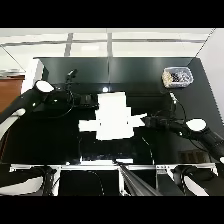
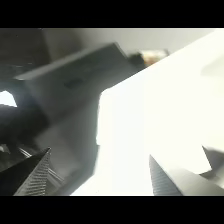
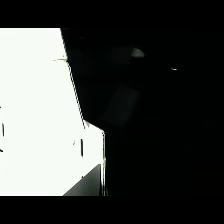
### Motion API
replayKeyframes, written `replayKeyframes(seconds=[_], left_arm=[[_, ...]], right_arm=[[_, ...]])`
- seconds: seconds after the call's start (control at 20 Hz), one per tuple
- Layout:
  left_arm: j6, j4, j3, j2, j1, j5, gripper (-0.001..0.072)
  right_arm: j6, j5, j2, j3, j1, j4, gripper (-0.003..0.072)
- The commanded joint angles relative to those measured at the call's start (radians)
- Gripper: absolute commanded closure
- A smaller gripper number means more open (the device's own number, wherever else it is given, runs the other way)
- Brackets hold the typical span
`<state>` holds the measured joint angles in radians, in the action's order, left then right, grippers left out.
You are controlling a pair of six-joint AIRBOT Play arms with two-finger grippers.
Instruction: Fold the box and place the chain.
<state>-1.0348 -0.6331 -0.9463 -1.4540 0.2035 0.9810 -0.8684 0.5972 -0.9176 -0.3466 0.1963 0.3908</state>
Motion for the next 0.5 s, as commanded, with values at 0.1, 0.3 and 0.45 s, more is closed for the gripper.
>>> replayKeyframes(seconds=[0.1,0.3,0.45], left_arm=[[0.238,0.149,-0.142,-0.228,0.019,0.368,0.0063],[0.248,0.03,-0.23,-0.312,0.051,0.451,0.0231],[0.3,-0.034,-0.275,-0.318,0.064,0.462,0.0436]], right_arm=[[-0.003,-0.026,0.003,0.01,0.029,-0.005,0.0669],[-0.003,-0.026,0.003,0.01,0.029,-0.005,0.0669],[-0.003,-0.026,0.003,0.01,0.029,-0.004,0.0669]])
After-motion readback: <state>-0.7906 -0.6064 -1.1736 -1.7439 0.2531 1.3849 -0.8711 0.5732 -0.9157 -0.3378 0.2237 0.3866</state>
